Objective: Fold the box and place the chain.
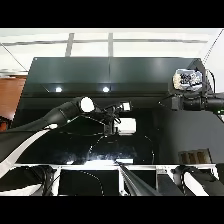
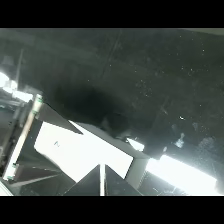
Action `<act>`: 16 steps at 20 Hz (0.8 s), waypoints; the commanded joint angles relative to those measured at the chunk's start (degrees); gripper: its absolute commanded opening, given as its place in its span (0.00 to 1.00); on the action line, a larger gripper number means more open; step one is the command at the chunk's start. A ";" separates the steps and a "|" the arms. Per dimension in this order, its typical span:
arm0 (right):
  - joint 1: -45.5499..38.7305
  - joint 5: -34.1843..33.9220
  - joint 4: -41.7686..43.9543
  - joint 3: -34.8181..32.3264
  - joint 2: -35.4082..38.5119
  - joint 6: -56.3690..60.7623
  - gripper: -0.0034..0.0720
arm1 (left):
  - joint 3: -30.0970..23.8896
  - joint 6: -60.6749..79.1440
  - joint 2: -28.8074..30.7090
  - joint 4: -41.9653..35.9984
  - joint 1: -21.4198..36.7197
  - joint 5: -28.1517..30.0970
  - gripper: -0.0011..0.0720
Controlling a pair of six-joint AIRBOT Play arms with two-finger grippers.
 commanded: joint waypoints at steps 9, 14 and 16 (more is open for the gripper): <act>-0.07 -0.09 0.04 0.07 0.02 0.04 0.10 | 0.46 -9.46 -0.70 9.29 -0.31 0.22 0.43; -0.07 -0.04 0.85 0.09 0.02 0.04 0.10 | 4.44 -26.69 2.80 24.35 14.27 -3.13 0.43; -0.07 0.17 1.77 0.07 0.02 0.07 0.10 | 7.15 -28.02 2.49 24.63 24.33 -2.71 0.43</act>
